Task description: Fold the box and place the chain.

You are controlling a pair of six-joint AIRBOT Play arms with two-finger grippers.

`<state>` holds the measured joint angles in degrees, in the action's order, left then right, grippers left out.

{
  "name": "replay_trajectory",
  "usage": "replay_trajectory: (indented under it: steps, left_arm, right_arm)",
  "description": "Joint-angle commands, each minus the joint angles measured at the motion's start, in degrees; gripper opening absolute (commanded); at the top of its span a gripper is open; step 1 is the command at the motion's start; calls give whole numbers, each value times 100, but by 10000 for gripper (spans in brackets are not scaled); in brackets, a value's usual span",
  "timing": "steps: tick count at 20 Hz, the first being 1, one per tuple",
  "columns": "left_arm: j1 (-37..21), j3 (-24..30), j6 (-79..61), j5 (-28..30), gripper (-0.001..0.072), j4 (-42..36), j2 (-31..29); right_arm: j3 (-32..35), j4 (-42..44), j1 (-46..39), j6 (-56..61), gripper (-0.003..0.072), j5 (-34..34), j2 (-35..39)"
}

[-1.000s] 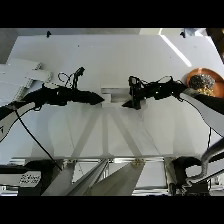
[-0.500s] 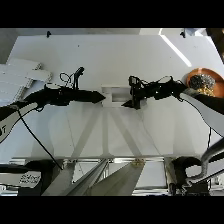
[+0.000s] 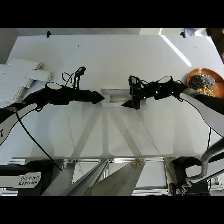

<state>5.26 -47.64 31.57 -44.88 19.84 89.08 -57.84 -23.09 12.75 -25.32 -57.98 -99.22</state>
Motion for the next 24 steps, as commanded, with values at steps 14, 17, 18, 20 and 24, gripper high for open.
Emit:
replay_trajectory:
  steps: [14,17,18,20,24]
  left_arm:
    - [1019,-796,4317,446,368,4286,-107]
    - [1163,-962,4693,260,335,4634,-105]
    - [1231,-1019,4830,225,335,4732,-105]
    - [1351,-1104,5176,186,335,4940,-103]
    - [1624,-1320,5668,-13,331,5226,-94]
  right_arm:
    - [0,-4,2,0,532,9,0]
    - [0,-4,2,0,532,9,0]
    - [0,-4,2,0,532,9,0]
    - [0,-4,2,0,532,9,0]
    - [0,-4,2,0,532,9,0]
